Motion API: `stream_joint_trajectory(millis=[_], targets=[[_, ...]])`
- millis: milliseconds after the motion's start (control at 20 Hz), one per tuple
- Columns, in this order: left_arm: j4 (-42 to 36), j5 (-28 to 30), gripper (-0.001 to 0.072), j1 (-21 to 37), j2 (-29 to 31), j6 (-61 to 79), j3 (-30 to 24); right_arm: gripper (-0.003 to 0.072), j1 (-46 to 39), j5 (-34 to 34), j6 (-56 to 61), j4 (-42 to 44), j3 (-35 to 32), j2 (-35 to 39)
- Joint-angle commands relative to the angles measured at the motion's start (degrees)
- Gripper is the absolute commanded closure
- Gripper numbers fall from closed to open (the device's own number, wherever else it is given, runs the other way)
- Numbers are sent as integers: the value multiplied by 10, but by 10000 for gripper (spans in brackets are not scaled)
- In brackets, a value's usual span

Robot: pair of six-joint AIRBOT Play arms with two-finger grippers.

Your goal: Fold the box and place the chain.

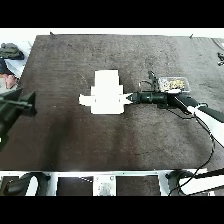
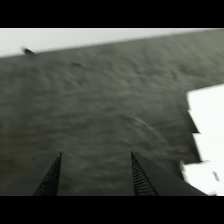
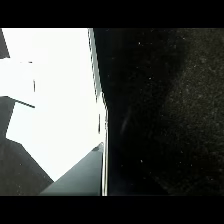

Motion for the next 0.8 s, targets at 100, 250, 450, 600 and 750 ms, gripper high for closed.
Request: stream_joint_trajectory(millis=[100,250,450,600,750], targets=[[-12,-218,217,-11,-314,0,199,692,1,3,-4,-1,1,0],[-2,-249,217,-82,-462,-28,333,693,2,2,-4,0,1,0],[156,-284,217,-190,-653,-196,562,693,2,2,-4,0,0,0],[223,-341,217,-223,-776,-303,728,693,2,2,-6,0,0,0],[224,-392,218,-223,-862,-341,835,692,2,2,-7,0,0,0]])
